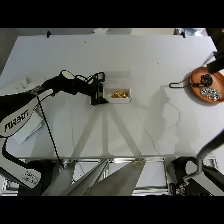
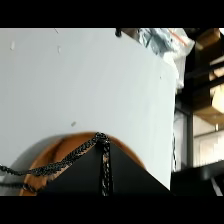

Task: Fold the box and place the chain.

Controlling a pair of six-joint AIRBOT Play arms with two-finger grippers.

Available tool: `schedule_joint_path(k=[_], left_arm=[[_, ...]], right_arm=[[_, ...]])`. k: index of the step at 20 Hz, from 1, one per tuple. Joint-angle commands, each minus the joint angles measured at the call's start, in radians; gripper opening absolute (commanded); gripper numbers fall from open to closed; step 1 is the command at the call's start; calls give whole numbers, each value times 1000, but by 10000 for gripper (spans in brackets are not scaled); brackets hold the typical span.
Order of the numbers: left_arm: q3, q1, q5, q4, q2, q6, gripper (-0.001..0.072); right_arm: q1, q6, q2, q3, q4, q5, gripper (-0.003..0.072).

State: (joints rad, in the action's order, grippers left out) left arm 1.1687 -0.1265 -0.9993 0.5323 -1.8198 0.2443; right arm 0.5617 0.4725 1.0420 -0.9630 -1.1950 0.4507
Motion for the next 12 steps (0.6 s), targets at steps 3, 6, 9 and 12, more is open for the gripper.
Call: schedule_joint_path(k=[3, 6, 9, 12], left_arm=[[0, 0, 0, 0, 1, 0, 277], [0, 0, 0, 0, 1, 0, 277], [0, 0, 0, 0, 1, 0, 277], [0, 0, 0, 0, 1, 0, 277]], right_arm=[[142, 264, -1, 0, -197, 201, 373], [127, 280, -1, -1, -170, 212, 416], [9, 370, 0, -1, -61, 249, 413], [-205, 370, 41, -8, 93, 249, 406]])
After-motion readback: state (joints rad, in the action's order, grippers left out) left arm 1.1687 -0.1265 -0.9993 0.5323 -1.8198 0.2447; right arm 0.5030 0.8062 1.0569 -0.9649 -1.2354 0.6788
